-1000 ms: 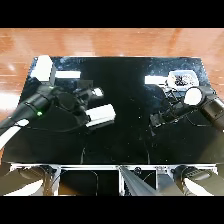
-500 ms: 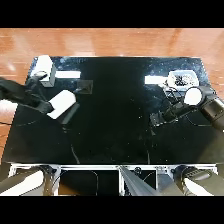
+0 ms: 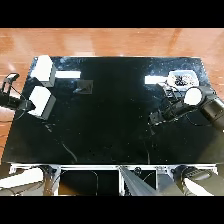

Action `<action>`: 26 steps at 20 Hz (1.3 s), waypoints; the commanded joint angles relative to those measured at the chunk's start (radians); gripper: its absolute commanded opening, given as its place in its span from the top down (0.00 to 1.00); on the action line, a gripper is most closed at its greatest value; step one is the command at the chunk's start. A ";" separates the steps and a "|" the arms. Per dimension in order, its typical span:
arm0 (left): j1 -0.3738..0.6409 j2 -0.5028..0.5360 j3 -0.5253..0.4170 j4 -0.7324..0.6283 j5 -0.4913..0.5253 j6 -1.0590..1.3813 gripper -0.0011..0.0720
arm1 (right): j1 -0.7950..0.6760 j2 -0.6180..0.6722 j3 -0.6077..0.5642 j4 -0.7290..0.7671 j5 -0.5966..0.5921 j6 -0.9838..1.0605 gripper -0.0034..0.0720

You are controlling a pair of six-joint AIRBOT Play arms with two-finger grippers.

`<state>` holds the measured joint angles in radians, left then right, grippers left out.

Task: Fold the box and place the chain.

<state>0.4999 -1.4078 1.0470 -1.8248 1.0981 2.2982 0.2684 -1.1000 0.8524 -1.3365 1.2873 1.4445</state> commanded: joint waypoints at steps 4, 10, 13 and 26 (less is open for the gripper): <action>0.004 -0.152 0.219 0.006 -0.026 -0.098 0.96 | 0.000 0.000 0.000 0.002 -0.002 0.038 0.00; -0.048 -0.167 0.254 -0.008 -0.056 -0.102 0.96 | 0.000 0.000 0.000 0.001 -0.012 0.041 0.00; -0.057 -0.168 0.254 -0.007 -0.053 -0.108 0.71 | 0.000 0.000 0.000 0.001 -0.013 0.041 0.00; -0.074 -0.112 0.453 -0.264 0.221 -0.312 0.26 | 0.000 -0.003 0.134 -0.047 -0.159 0.010 0.00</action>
<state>0.4374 -1.5467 1.4548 -1.8992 1.2392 2.0525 0.2684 -1.1011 0.9169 -1.3491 1.1931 1.4647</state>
